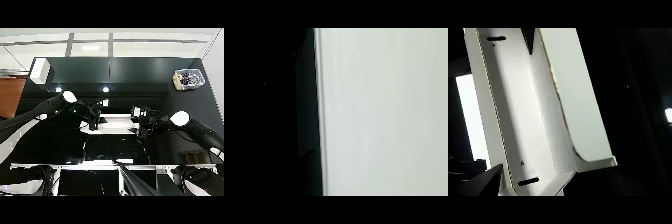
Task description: Fold the box and place the chain.
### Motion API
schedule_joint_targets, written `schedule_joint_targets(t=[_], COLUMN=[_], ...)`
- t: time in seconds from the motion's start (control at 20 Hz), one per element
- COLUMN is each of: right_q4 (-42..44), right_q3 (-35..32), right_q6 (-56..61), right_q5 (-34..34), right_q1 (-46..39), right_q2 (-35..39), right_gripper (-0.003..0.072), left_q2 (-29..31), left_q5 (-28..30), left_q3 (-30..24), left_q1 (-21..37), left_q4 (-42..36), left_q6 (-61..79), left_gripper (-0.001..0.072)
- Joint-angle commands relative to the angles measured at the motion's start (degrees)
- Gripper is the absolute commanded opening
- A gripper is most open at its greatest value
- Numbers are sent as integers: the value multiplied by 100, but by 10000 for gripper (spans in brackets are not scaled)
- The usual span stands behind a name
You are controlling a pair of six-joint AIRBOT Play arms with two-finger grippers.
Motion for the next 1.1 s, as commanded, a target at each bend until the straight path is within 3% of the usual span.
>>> schedule_joint_targets(t=[0.0,0.65,1.05], right_q4=[507,273,273], right_q3=[4,4,4], right_q6=[-656,-1049,-1008], right_q5=[234,367,310], right_q1=[-37,-35,-31], right_q2=[-254,-1069,-1080], right_gripper=[717,716,715], left_q2=[0,0,0], left_q5=[-11,-17,-17], left_q3=[0,0,0], left_q1=[-2,-2,-2], left_q4=[-31,-28,-31], left_q6=[2,-79,-79], left_gripper=[27,27,27])
